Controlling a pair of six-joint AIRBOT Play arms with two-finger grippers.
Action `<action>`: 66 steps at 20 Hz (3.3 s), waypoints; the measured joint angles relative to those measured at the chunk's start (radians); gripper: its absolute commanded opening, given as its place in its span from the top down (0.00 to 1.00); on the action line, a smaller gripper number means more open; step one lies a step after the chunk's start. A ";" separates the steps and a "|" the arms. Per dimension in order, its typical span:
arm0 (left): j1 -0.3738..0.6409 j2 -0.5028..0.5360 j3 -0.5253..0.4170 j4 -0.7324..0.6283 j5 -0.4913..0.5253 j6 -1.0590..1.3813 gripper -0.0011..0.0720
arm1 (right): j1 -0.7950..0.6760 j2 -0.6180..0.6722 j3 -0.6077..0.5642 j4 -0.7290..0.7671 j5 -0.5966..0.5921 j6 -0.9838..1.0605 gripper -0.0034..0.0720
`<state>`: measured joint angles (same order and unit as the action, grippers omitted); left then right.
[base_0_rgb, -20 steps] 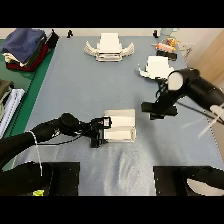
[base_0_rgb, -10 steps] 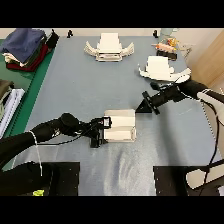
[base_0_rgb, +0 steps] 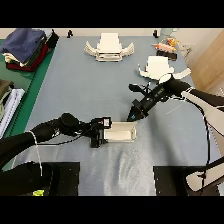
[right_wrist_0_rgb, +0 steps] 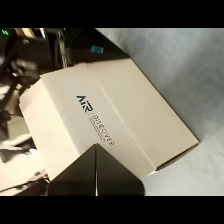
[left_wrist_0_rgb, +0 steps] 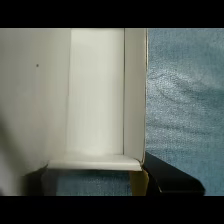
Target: Fold the box.
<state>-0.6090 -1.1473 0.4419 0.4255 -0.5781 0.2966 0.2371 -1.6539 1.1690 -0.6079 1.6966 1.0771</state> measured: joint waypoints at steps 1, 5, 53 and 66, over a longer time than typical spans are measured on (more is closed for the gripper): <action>0.000 0.000 0.000 0.000 0.000 0.000 0.29 | 0.016 0.019 0.002 -0.037 -0.006 -0.012 0.95; 0.000 0.000 0.000 0.000 0.000 0.000 0.29 | 0.091 0.134 -0.025 -0.168 -0.120 -0.071 0.95; 0.000 0.000 0.000 -0.001 0.002 -0.001 0.29 | 0.711 0.753 -0.599 -0.830 -1.171 -0.457 0.16; 0.000 0.000 0.000 0.000 0.000 -0.001 0.29 | 0.711 0.740 -0.599 -0.871 -1.246 -0.458 0.41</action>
<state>-0.6090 -1.1473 0.4419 0.4252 -0.5777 0.2958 0.9478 -0.9138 0.5697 -1.4784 0.4511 0.6193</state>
